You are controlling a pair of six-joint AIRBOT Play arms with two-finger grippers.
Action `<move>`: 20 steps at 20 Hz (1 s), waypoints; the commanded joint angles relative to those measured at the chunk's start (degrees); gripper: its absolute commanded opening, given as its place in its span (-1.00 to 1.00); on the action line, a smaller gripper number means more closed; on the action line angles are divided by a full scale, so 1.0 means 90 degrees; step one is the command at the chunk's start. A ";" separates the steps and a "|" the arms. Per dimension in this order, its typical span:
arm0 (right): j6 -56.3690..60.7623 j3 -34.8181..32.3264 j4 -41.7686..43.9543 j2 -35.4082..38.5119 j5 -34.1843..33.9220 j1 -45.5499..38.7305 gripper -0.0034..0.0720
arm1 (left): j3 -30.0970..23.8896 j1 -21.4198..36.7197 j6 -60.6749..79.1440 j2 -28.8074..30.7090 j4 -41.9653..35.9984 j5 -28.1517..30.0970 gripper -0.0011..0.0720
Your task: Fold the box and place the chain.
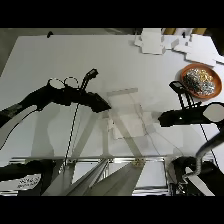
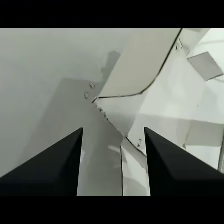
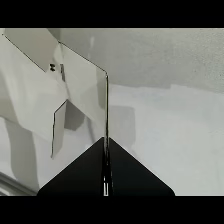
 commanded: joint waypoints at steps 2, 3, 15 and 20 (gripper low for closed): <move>0.0002 -0.0002 0.0007 0.0005 0.0032 0.0007 -0.87 | 0.0095 -0.0206 0.1120 -0.0410 -0.0284 0.0085 0.22; 0.0002 -0.0002 0.0005 0.0005 0.0073 0.0007 -0.87 | 0.0114 -0.0214 0.1282 -0.0503 -0.0403 0.0151 0.22; 0.0002 -0.0002 0.0000 0.0005 0.0104 0.0007 -0.87 | 0.0646 -0.0641 0.1729 -0.1222 -0.0376 -0.0194 -0.44; -0.0029 0.0000 0.0007 0.0005 0.0029 0.0007 -0.85 | 0.0656 -0.0707 0.3257 -0.0971 -0.0342 0.0061 -0.97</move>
